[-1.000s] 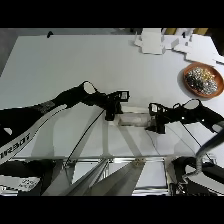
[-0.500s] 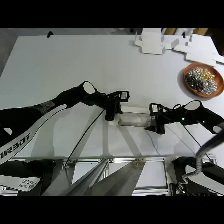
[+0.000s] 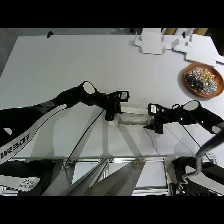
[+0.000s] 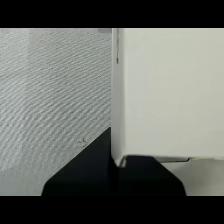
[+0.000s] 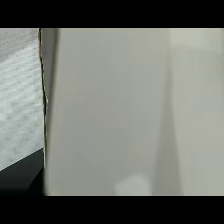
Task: Fold the box and place the chain.
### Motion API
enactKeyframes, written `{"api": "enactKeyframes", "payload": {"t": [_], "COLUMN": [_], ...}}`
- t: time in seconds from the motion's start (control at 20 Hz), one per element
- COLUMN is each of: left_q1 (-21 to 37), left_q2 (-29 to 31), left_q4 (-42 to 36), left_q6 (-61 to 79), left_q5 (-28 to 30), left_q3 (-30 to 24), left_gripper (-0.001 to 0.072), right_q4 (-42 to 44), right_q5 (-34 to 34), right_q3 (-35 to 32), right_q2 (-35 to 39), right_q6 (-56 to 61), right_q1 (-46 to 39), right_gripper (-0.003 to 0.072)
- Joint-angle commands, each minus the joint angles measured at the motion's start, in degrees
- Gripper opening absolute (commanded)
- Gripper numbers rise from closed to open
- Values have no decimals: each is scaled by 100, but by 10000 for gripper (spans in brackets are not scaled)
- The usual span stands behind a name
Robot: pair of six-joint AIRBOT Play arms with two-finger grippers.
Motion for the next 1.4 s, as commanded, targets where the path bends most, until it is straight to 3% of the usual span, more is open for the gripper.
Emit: {"api": "enactKeyframes", "payload": {"t": [0.0, 0.3, 0.35, 0.4, 0.7, 0.95, 1.2, 1.35], "left_q1": [0, 2, 0, 0, 0, 0, 2, 0], "left_q2": [4, 4, 4, 4, 4, 4, 4, 4], "left_q4": [-2, -2, -2, -2, -2, -2, -2, -2], "left_q6": [2, 2, 2, 2, 2, 2, 2, 2], "left_q5": [4, 4, 4, 4, 4, 4, 4, 4], "left_q3": [0, 0, 0, 0, 0, 0, 0, 0], "left_gripper": [10, 10, 10, 10, 10, 10, 10, 10], "right_q4": [-76, -68, -50, -37, 28, 175, 367, 372], "right_q5": [-11, -2, -2, -9, -52, -160, -291, -304], "right_q3": [-35, -76, -87, -105, -208, -337, -339, -339], "right_q2": [-4, -4, -2, -2, 68, 68, 68, 68], "right_q6": [33, 48, 48, 46, 11, -315, -374, -472], "right_q1": [-2, -2, -2, -2, -238, -234, -232, -157], "right_gripper": [441, 454, 570, 625, 620, 539, 526, 471]}}
